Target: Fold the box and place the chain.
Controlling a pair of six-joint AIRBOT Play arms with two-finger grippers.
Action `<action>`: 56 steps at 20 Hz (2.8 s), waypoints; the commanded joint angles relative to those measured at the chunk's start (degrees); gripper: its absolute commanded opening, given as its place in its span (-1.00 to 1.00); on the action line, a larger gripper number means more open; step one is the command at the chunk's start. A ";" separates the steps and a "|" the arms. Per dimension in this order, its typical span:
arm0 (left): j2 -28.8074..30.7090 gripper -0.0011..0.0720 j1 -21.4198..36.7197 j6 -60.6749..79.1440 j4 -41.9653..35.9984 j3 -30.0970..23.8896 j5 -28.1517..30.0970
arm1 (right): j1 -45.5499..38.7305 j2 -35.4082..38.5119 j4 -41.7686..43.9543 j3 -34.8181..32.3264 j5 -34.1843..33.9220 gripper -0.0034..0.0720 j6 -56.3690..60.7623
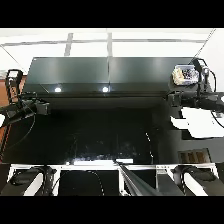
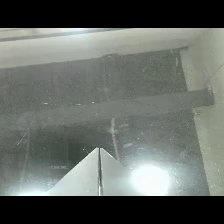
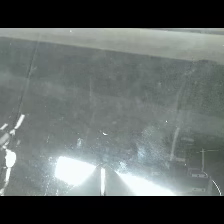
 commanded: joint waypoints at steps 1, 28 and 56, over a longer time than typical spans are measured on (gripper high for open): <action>-0.02 -0.90 0.00 0.00 0.00 -0.02 0.00 | 0.04 0.02 0.00 0.04 0.00 -0.85 0.02; -8.26 0.98 -0.22 0.24 -10.34 0.11 10.12 | 0.00 -2.84 -0.68 0.04 -5.55 0.98 0.17; -11.37 0.97 -0.02 -3.43 -6.38 3.63 -5.44 | -59.39 -55.23 -6.23 41.05 27.36 0.67 -19.69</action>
